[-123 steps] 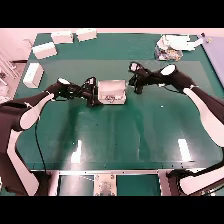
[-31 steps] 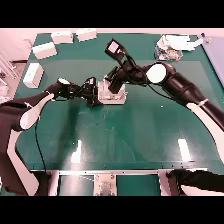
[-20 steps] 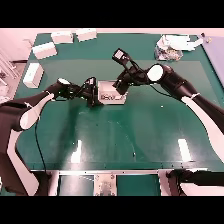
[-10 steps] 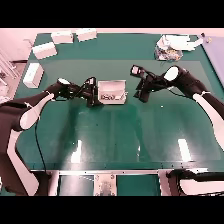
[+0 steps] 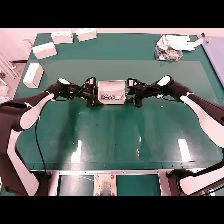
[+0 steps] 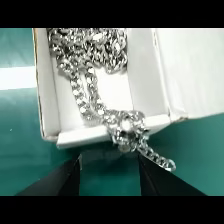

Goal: Fold the box and place the chain.

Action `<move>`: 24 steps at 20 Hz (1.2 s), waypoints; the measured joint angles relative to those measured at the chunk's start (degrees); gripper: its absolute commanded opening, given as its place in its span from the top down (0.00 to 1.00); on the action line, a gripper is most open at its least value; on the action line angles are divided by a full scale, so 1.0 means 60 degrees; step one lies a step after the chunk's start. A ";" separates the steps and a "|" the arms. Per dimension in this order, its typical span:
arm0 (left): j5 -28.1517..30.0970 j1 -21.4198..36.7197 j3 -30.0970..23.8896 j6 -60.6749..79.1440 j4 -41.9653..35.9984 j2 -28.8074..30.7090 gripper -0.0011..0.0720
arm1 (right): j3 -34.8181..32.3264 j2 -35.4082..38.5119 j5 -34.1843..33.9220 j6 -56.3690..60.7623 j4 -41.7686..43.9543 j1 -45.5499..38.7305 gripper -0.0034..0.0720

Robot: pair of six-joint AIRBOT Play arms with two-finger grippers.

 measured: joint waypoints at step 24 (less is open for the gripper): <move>-0.0036 -0.0004 0.0000 0.0015 0.0018 0.0000 0.64 | -0.0004 0.0798 -0.0780 -0.0506 0.1632 0.0091 0.94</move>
